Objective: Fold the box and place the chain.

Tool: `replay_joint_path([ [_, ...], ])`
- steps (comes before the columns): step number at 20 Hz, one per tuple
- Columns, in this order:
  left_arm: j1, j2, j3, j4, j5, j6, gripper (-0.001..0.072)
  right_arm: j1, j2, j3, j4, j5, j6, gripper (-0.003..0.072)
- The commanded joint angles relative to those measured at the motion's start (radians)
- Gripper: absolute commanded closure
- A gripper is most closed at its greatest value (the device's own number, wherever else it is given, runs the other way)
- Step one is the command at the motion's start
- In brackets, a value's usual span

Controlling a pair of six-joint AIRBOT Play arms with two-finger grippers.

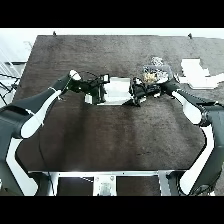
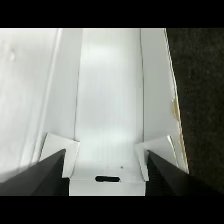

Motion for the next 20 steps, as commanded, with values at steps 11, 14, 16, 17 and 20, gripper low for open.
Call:
replay_joint_path([
  [11,0.001,-0.005,0.0,-0.002,-0.001,-0.028,0.0007,0.0,0.001,0.0,0.001,0.0,0.0,0.0252],
  [14,0.013,-0.003,0.002,0.003,-0.021,-0.028,0.0365,0.0,0.001,0.0,0.001,0.0,0.0,0.0252],
  [16,0.032,-0.003,0.005,0.0,-0.063,-0.028,0.0506,0.0,0.001,0.0,0.001,0.0,0.0,0.0253],
  [17,0.045,-0.003,0.005,0.0,-0.083,-0.028,0.0589,0.0,0.001,0.0,0.001,0.0,0.0,0.0252],
  [20,0.091,-0.003,0.005,-0.005,-0.132,-0.031,0.0688,0.0,0.001,0.0,0.001,0.0,0.0,0.0252],
])
